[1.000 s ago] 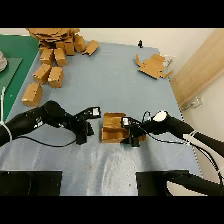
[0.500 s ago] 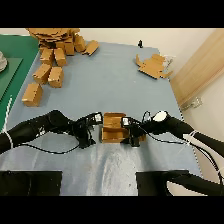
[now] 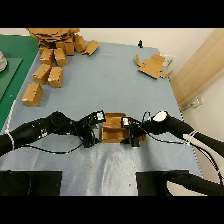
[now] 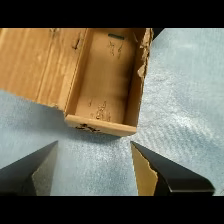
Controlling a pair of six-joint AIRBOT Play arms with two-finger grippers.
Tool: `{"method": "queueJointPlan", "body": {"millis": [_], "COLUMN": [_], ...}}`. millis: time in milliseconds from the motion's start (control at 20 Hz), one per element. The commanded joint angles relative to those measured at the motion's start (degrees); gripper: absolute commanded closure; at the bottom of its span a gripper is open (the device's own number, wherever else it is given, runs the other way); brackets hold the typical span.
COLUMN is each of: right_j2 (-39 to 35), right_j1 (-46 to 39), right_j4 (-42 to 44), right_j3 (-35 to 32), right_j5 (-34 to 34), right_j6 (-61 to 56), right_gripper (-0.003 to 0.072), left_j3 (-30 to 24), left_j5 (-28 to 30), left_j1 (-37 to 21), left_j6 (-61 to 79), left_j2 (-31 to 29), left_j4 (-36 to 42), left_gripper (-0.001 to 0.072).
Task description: Fold the box.
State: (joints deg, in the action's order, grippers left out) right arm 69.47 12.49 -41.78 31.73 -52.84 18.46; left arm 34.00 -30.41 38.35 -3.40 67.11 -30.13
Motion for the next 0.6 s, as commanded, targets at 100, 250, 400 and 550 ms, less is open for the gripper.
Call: {"method": "queueJointPlan", "body": {"millis": [100,250,400,550], "right_j2": [0.0,0.0,0.0,0.0], "right_j1": [0.0,0.0,0.0,0.0], "right_j4": [0.0,0.0,0.0,0.0], "right_j3": [0.0,0.0,0.0,0.0], "right_j5": [0.0,0.0,0.0,0.0], "right_j6": [0.0,0.0,0.0,0.0], "right_gripper": [0.0192,0.0192,0.0192,0.0192], "left_j3": [0.4,0.5,2.2,3.5], "left_j5": [0.7,1.5,1.0,-0.4], "left_j1": [1.3,1.3,1.3,1.3], "left_j6": [2.8,2.8,3.0,4.3], "left_j2": [0.0,0.5,3.0,4.3], "left_j4": [0.3,0.3,0.1,0.1], "left_gripper": [0.0017,0.0016,0.0016,0.0009]}}
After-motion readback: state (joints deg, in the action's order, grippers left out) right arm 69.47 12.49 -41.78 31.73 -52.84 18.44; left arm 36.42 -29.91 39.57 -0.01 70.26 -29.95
